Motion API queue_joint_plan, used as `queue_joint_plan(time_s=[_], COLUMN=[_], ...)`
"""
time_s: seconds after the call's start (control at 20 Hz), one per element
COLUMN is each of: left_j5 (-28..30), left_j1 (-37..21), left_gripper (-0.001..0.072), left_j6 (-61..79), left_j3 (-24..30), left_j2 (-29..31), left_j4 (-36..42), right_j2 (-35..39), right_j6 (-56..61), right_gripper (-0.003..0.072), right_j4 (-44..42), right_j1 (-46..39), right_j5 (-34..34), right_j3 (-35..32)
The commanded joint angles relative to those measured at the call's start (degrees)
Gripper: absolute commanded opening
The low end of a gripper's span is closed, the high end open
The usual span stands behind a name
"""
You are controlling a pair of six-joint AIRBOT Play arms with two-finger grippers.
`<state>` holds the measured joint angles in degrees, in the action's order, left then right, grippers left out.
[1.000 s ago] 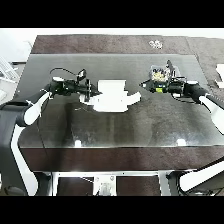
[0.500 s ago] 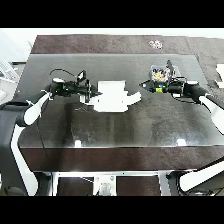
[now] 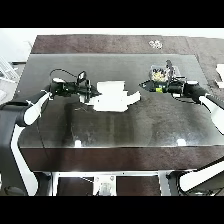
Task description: Fold the box and place the chain.
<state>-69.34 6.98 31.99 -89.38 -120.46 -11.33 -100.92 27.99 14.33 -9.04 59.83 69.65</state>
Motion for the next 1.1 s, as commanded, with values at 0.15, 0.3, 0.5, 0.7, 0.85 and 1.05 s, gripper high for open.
queue_joint_plan(time_s=[0.15, 0.3, 0.5, 0.7, 0.85, 1.05], left_j5=[1.4, 1.4, 1.4, 1.4, 1.4, 1.4], left_j1=[0.0, 0.0, 0.0, 0.0, 0.0, 0.0], left_gripper=[0.0020, 0.0021, 0.0021, 0.0021, 0.0021, 0.0021], left_j6=[0.0, 0.0, 0.0, 0.0, 0.0, 0.0], left_j3=[0.0, 0.0, 0.0, 0.0, 0.0, 0.0], left_j2=[0.0, 0.0, 0.0, 0.0, 0.0, 0.0], left_j4=[-0.2, -0.2, -0.2, -0.2, -0.2, -0.2], right_j2=[2.3, 8.4, 19.3, 26.3, 26.0, 26.0], right_j6=[-8.9, -12.0, -15.5, -30.8, -38.5, -44.5], right_gripper=[0.0323, 0.0324, 0.0323, 0.0325, 0.0566, 0.0598], right_j4=[-4.4, -6.0, -6.0, -2.0, 5.3, 11.6], right_j1=[0.1, 0.4, 3.5, 9.9, 15.3, 20.8], right_j5=[2.6, 3.8, 2.9, -6.8, -16.5, -23.0], right_j3=[-0.2, -2.8, -12.4, -22.3, -25.3, -26.0])
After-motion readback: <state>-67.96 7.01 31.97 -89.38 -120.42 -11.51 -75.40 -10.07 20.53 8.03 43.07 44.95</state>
